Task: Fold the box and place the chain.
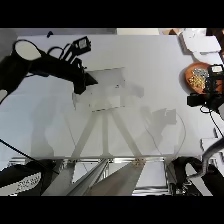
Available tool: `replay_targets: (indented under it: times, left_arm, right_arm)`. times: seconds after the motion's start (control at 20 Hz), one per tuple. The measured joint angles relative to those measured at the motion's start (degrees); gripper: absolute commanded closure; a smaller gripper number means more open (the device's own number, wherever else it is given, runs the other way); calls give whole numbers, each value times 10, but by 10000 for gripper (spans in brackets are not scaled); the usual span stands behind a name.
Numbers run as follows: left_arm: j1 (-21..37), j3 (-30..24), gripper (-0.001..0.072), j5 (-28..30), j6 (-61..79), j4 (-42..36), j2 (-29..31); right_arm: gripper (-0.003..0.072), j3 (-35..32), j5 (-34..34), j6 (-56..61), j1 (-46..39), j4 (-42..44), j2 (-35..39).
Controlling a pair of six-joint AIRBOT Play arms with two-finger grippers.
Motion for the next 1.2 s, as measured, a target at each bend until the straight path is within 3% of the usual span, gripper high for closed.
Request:
replay_targets:
  times: [0.2,0.45,0.8,1.2]
  left_arm:
    - [5,-47,707,64,19,-12,-41]
    - [9,-62,707,87,125,-46,-97]
    - [9,-65,708,64,219,-66,-124]
    - [9,-65,709,60,346,-200,-180]
  right_arm:
    - [148,0,-24,2,-4,30,0]
    - [148,0,-36,2,-6,43,0]
    - [148,0,-40,2,-6,69,0]
    - [148,0,-41,2,-6,84,0]
